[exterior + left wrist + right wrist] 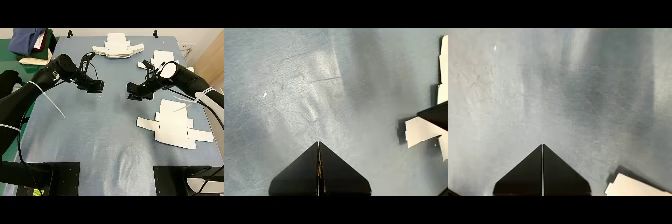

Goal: Fold the box.

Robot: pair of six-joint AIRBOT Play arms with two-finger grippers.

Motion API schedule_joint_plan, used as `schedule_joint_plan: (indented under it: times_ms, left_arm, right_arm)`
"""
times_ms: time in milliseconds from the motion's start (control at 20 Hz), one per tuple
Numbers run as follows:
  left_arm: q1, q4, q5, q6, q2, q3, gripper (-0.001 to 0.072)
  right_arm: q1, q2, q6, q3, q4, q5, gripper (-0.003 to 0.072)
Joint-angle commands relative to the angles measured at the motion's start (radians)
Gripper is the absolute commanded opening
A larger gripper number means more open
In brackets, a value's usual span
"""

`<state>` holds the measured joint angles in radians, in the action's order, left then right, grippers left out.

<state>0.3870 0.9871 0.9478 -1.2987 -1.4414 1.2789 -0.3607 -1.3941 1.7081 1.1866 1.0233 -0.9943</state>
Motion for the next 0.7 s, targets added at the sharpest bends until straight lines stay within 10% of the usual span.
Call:
schedule_joint_plan:
  times_ms: [0, 350, 400, 450, 550, 650]
  left_arm:
    - [-0.001, 0.001, -0.037, 0.000, -0.001, 0.000, 0.0017]
    - [0.000, 0.000, -0.052, -0.007, -0.001, 0.000, 0.0021]
    - [0.000, 0.000, -0.035, -0.007, 0.000, 0.000, 0.0248]
    - [-0.001, 0.000, -0.013, -0.015, -0.001, 0.000, 0.0695]
    - [-0.001, 0.000, 0.015, -0.018, 0.000, 0.000, 0.0654]
    - [-0.001, -0.002, 0.017, -0.018, 0.000, 0.000, 0.0654]
  right_arm:
    - [-0.001, -0.001, 0.001, 0.000, 0.002, 0.027, 0.0004]
    - [0.097, 0.013, 0.005, 0.095, 0.097, -0.072, 0.0021]
    - [0.150, 0.038, 0.020, 0.130, 0.168, -0.153, 0.0127]
    - [0.211, 0.068, 0.043, 0.161, 0.266, -0.254, 0.0197]
    - [0.332, 0.136, 0.072, 0.164, 0.488, -0.443, 0.0476]
    - [0.459, 0.191, 0.071, 0.127, 0.658, -0.592, 0.0500]
